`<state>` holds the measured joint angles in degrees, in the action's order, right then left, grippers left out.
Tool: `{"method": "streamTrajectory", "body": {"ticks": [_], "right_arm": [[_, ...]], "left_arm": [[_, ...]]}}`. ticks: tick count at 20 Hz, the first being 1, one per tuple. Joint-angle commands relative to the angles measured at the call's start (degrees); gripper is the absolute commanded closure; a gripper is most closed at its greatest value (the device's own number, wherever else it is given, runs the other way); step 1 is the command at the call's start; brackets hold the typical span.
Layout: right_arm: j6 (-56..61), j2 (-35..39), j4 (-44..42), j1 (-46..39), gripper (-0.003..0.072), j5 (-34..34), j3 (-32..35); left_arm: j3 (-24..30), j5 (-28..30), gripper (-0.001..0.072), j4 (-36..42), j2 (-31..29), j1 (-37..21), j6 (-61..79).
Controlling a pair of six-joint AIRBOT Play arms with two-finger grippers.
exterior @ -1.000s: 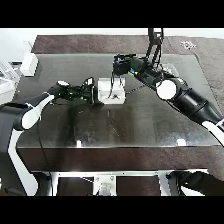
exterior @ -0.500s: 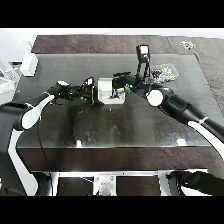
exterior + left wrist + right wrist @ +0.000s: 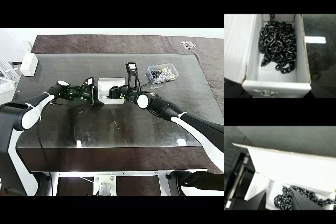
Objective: Fold the box and place the chain.
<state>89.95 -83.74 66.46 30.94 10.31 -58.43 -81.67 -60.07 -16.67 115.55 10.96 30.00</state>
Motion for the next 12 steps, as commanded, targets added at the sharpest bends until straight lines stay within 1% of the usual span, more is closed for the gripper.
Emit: {"method": "streamTrajectory", "body": {"ticks": [1,3,6,9,12], "right_arm": [[0.4,-0.4,0.3,-0.6,0.0294,0.6,-0.1],[0.2,0.4,1.2,-3.5,0.0293,1.3,0.0],[0.5,1.5,1.7,-11.8,0.0293,4.3,3.0],[1.4,4.0,1.6,-20.6,0.0293,3.5,6.2],[1.4,3.7,1.6,-25.4,0.0295,1.1,6.4]], "left_arm": [[0.0,0.0,0.0317,0.0,0.0,-0.1,0.0],[0.0,0.0,0.0317,0.0,0.0,-0.1,0.0],[0.0,0.0,0.0316,0.0,0.0,-0.1,0.0],[0.0,0.0,0.0316,0.0,0.0,-0.1,0.0],[0.0,0.0,0.0316,0.0,0.0,-0.1,0.0]]}}
